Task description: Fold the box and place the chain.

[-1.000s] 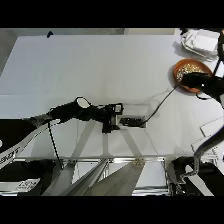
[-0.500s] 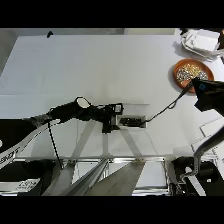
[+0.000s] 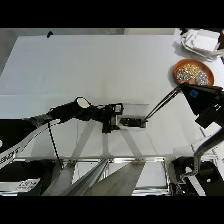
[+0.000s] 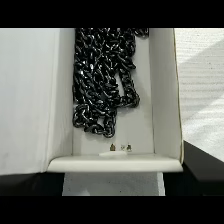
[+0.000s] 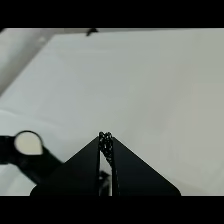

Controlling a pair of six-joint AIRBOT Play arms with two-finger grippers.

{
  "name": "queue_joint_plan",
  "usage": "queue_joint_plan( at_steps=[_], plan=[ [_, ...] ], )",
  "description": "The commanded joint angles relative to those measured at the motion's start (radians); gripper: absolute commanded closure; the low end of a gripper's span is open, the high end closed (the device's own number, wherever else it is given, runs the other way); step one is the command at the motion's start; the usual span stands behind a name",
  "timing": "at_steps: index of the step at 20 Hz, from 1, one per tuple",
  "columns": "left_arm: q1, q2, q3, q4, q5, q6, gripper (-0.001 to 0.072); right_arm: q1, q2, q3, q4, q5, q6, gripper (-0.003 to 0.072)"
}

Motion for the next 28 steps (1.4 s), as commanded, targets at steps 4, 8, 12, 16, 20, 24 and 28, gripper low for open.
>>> queue_joint_plan(
  at_steps=[4, 8, 12, 16, 20, 24, 28],
  plan=[
    [-0.001, 0.001, 0.0, 0.0, 0.0, 0.0, 0.0345, 0.001, -0.062, 0.001, 0.34, -0.008, -0.19, 0.0671],
    [-0.001, 0.001, 0.0, 0.0, 0.0, 0.0, 0.0346, 0.001, -0.142, 0.001, 0.381, 0.018, -0.222, 0.0671],
    [-0.001, 0.001, 0.0, 0.0, 0.0, 0.0, 0.0346, 0.001, -0.222, 0.001, 0.539, 0.023, -0.327, 0.0671],
    [-0.001, 0.001, 0.0, 0.0, 0.0, 0.0, 0.0346, 0.001, -0.305, 0.001, 0.579, 0.13, -0.375, 0.067],
    [-0.001, 0.001, 0.0, 0.0, 0.0, 0.0, 0.0345, 0.001, -0.372, 0.001, 0.443, 0.249, -0.374, 0.067],
    [-0.001, 0.001, 0.0, 0.0, 0.0, 0.0, 0.0345, 0.004, -0.439, 0.001, 0.308, 0.307, -0.365, 0.067],
    [-0.001, 0.001, 0.0, 0.0, 0.0, 0.0, 0.0346, 0.141, -0.558, -0.042, 0.225, 0.222, -0.366, 0.067]
  ],
)
